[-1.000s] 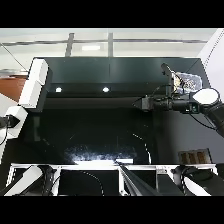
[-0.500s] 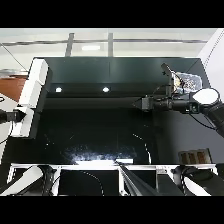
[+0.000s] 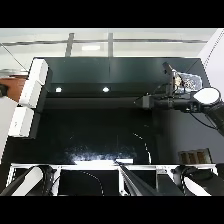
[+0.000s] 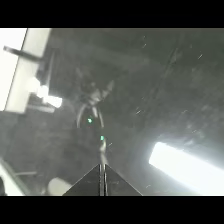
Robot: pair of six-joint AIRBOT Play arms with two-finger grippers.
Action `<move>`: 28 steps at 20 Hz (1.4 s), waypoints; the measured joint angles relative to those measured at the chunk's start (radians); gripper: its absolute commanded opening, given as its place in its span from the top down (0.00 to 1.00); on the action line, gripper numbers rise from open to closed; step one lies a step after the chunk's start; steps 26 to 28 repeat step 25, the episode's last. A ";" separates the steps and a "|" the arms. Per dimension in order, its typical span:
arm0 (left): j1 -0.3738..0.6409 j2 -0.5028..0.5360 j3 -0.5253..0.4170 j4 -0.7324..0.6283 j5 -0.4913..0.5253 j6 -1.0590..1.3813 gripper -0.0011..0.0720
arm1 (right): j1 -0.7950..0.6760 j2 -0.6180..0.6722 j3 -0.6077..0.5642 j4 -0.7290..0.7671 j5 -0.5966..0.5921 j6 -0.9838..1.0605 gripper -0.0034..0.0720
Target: Fold the box and place the chain.
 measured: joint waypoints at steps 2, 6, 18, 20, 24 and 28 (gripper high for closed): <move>-0.107 0.033 0.031 -0.073 -0.026 -0.016 0.96 | -0.026 0.019 0.035 -0.091 0.027 0.053 0.90; -0.374 0.134 -0.016 -0.048 -0.032 -0.158 0.96 | -0.041 0.169 0.048 -0.472 0.047 0.255 0.90; -0.643 0.479 -0.478 0.094 0.259 -0.397 0.95 | -0.036 0.410 -0.234 -0.919 -0.045 0.534 0.90; -0.646 0.488 -0.486 0.099 0.266 -0.401 0.95 | -0.036 0.412 -0.239 -0.929 -0.042 0.538 0.90; -0.648 0.494 -0.493 0.104 0.272 -0.406 0.95 | -0.036 0.414 -0.244 -0.934 -0.041 0.543 0.90; -0.649 0.494 -0.494 0.105 0.272 -0.406 0.95 | -0.036 0.415 -0.244 -0.936 -0.042 0.544 0.90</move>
